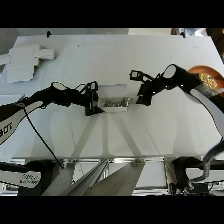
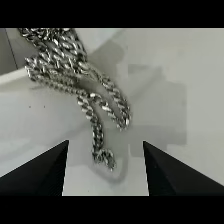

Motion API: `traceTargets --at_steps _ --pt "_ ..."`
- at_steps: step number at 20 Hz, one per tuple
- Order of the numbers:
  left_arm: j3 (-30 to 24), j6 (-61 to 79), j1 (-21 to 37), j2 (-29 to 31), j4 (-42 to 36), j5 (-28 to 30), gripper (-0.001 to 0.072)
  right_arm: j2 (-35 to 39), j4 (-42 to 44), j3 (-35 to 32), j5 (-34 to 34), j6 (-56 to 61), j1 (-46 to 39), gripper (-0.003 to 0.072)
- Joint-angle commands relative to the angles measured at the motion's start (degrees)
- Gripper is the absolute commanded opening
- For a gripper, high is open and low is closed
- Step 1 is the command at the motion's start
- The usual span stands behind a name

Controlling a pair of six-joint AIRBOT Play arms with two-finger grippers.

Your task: Fold the box and place the chain.

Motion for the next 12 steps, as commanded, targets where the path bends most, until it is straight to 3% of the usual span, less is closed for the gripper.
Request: traceTargets --at_steps 1,8,12 --pt "0.02 0.02 -0.02 0.04 0.02 0.0 0.0566 -1.22 0.74 -0.13 -4.81 -4.72 2.86 0.0519" --pt "0.02 0.02 -0.02 0.04 0.02 0.0 0.0566 -3.58 -2.21 -0.13 -6.03 -4.39 5.92 0.051" --pt "0.02 0.02 0.0 0.04 0.02 0.0 0.0566 -3.87 -5.38 -0.13 -6.58 -2.05 6.51 0.0284"
